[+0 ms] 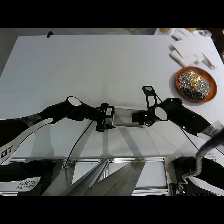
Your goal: Fold the box and place the chain.
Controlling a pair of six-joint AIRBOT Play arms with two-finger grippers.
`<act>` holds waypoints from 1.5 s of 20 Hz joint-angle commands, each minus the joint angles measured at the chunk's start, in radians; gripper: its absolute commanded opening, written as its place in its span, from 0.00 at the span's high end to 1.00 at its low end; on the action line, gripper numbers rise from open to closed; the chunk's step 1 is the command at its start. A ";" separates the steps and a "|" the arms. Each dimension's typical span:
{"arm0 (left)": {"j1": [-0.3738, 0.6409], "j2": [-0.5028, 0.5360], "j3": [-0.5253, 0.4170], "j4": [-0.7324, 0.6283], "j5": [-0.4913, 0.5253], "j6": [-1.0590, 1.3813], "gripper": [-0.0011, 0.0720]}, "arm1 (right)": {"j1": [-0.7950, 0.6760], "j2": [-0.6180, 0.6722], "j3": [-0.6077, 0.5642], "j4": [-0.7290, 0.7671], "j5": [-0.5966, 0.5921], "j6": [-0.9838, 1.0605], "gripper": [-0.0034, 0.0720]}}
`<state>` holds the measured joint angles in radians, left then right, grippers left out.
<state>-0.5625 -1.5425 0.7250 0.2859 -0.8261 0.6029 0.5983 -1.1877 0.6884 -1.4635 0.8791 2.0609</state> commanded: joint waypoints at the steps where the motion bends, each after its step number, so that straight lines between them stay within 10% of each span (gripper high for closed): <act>1: 0.000 0.000 0.000 -0.001 0.000 -0.001 0.89 | 0.000 0.005 0.001 0.006 -0.002 0.004 0.76; 10: 0.000 0.000 0.000 -0.001 0.000 -0.001 0.89 | 0.000 -0.007 0.000 0.008 0.047 0.010 0.91; 13: 0.000 0.000 0.000 -0.001 0.000 -0.001 0.89 | 0.000 -0.006 0.000 0.008 0.044 0.010 0.65; 22: 0.000 0.000 0.000 -0.001 -0.001 -0.001 0.89 | 0.000 0.163 0.088 0.004 0.263 -0.340 0.62; 26: 0.000 0.000 0.000 -0.001 -0.001 -0.001 0.89 | -0.005 0.205 0.263 -0.086 0.392 -0.489 0.46; 30: 0.000 0.000 0.000 -0.001 -0.001 -0.001 0.89 | -0.177 0.175 0.375 -0.108 0.257 -0.537 0.54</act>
